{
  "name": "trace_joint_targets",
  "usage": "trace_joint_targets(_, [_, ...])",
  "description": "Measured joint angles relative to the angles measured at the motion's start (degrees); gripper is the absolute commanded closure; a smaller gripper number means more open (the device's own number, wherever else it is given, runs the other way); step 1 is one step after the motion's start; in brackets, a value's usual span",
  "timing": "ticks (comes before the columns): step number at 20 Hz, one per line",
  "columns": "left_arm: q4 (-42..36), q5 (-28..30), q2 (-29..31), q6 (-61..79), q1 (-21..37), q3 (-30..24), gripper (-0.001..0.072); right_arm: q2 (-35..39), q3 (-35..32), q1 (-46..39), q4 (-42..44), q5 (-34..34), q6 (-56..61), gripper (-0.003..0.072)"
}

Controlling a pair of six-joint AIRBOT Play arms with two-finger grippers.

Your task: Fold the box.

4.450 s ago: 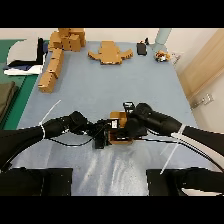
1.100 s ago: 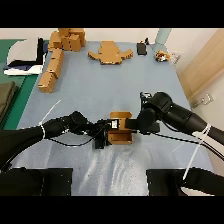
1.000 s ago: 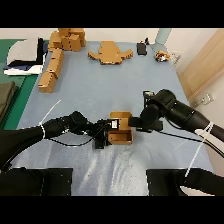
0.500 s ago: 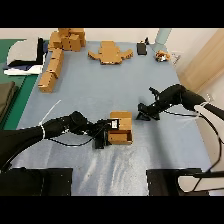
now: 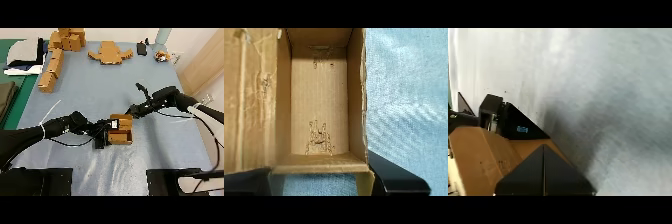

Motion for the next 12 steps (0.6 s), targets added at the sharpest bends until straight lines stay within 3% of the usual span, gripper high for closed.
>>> trace_joint_targets(7, [0.00,0.00,0.00,0.00,0.00,0.00,0.0235,19.50,-14.93,9.05,-7.02,9.86,-3.28,0.0680])
trace_joint_targets(12, [0.02,0.00,0.00,0.00,0.00,0.00,0.0235,32.02,-21.70,17.42,-20.15,17.77,2.38,0.0680])
